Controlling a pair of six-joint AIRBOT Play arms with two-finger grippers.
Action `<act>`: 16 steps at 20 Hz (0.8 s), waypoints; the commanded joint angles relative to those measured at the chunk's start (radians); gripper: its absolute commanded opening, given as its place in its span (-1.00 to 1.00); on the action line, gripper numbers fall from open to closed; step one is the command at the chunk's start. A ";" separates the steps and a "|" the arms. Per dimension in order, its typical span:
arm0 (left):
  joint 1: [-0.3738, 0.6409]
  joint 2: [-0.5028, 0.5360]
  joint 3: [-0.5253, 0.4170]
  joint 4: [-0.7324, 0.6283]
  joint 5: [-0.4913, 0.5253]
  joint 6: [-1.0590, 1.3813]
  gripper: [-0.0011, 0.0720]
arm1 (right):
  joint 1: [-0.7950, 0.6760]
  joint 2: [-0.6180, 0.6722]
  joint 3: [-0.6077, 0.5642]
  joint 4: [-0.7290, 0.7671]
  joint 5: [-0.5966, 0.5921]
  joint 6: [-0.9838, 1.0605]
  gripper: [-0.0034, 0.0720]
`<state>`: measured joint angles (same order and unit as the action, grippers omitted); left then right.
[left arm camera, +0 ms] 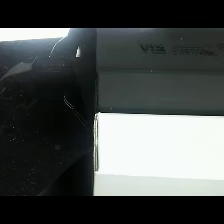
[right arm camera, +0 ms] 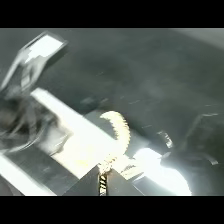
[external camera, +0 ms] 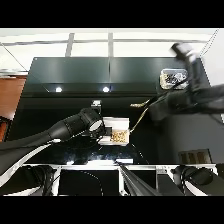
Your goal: Fold the box and place the chain.
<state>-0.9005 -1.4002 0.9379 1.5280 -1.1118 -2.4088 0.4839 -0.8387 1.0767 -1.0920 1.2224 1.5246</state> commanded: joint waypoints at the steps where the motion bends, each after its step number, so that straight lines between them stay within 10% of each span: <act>1: 0.000 0.000 -0.001 0.000 -0.001 0.000 -0.90 | 0.113 0.002 -0.148 0.072 -0.140 0.001 -0.90; 16: 0.000 0.000 -0.001 -0.003 -0.016 0.000 -0.90 | 0.207 -0.133 -0.192 0.150 -0.197 -0.063 -0.90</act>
<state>-0.9005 -1.4006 0.9379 1.5249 -1.1301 -2.4096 0.6491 -0.9207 0.8856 -0.9466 1.0336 1.4761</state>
